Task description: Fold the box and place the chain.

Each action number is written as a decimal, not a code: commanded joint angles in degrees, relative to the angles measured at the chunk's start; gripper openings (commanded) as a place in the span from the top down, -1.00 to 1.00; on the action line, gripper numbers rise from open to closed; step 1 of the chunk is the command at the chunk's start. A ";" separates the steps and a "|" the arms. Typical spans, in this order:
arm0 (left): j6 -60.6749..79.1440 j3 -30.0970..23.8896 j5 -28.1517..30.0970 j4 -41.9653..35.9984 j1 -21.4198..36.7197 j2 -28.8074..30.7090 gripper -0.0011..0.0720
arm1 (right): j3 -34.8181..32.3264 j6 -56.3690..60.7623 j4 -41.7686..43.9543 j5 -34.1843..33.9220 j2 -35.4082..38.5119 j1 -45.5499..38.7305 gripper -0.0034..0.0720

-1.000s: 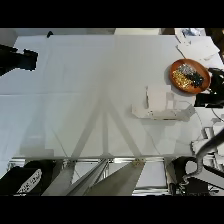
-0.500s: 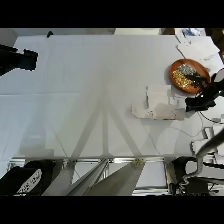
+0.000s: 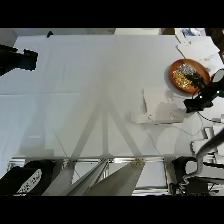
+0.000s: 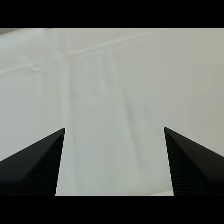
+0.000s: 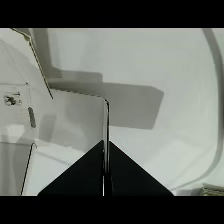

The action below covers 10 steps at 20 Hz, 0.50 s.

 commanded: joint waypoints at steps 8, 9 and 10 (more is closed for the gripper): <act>0.02 0.02 0.00 0.00 -0.02 -0.02 -0.93 | 0.00 -19.54 48.35 -3.32 13.60 3.58 0.87; 0.02 0.02 0.02 0.00 -0.02 -0.02 -0.93 | -0.04 -20.17 48.06 -4.44 14.91 5.38 0.87; 0.02 0.02 0.02 0.00 -0.02 -0.02 -0.93 | -0.46 -20.39 47.47 -5.66 15.91 7.10 0.87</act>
